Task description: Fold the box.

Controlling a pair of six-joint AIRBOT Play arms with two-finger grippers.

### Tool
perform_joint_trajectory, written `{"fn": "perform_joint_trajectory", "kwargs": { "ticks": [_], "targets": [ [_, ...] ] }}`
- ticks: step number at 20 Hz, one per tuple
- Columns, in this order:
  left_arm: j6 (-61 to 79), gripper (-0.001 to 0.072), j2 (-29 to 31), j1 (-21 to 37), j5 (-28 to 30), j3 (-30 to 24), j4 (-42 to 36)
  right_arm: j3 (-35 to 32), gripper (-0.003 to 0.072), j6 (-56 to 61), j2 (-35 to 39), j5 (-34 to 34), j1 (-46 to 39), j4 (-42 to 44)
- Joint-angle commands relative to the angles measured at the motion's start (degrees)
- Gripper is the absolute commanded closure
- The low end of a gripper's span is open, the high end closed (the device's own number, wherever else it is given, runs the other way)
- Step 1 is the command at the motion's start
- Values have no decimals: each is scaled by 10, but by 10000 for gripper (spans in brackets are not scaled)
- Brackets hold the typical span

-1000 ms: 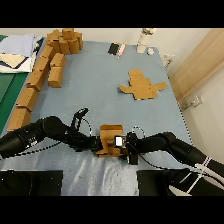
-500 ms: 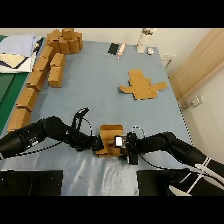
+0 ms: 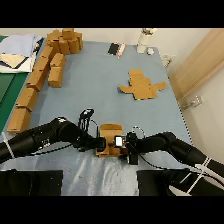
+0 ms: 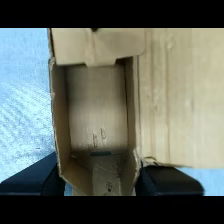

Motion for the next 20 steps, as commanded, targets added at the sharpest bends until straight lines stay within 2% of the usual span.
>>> {"fn": "perform_joint_trajectory", "kwargs": {
  "ticks": [1, 6, 12, 16, 18, 19, 20],
  "targets": [
    [-76, 111, -33, -38, -2, 30, 62, 0, 178, 0, 0, 0, 0, 0],
    [-164, 120, -70, -80, -62, 80, 158, 0, 178, 0, 0, 0, 0, 0],
    [-235, 128, -114, -115, -63, 130, 204, 0, 179, 0, 0, 0, 0, 0],
    [-296, 128, -169, -154, -137, 177, 272, 0, 178, 0, 0, 0, 0, 0],
    [-329, 129, -188, -170, -154, 192, 303, 0, 178, 0, 0, 0, 0, 0],
    [-344, 244, -194, -176, -155, 197, 312, 0, 178, 0, 0, 0, 0, 0],
    [-341, 523, -196, -179, -153, 199, 314, 0, 178, 0, 0, 0, 0, 0]
  ]
}}
